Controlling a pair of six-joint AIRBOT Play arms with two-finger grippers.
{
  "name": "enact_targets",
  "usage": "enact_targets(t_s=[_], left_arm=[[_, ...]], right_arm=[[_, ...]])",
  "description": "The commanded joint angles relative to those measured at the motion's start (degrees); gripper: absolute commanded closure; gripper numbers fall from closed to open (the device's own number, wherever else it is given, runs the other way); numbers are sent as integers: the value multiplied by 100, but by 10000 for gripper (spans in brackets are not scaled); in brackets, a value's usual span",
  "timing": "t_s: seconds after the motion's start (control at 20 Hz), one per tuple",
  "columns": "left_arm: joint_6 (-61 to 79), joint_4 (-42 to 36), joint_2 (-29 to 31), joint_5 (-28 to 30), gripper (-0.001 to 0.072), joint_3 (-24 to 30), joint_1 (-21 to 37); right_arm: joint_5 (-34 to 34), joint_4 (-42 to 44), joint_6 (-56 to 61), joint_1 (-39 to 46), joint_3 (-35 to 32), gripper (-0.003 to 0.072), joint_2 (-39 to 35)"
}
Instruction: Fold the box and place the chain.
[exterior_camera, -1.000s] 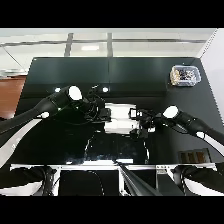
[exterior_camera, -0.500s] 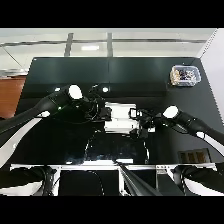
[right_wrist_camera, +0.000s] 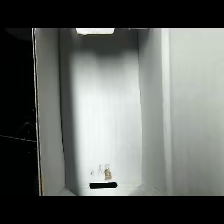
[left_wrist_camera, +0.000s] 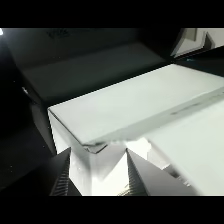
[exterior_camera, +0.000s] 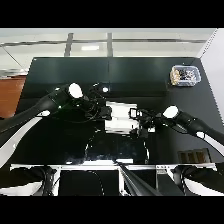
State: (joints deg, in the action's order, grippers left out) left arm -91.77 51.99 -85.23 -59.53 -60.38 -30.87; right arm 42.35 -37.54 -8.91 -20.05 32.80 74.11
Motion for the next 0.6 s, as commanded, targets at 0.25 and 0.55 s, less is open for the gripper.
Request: enact_targets(t_s=[0.25,0.55], left_arm=[[-1040,1958,-140,17,298,-9,-623],[-1742,2315,-142,-9,299,-203,-813]], right_arm=[[7,4,11,-7,0,678,2],[7,4,11,-7,0,678,2]])
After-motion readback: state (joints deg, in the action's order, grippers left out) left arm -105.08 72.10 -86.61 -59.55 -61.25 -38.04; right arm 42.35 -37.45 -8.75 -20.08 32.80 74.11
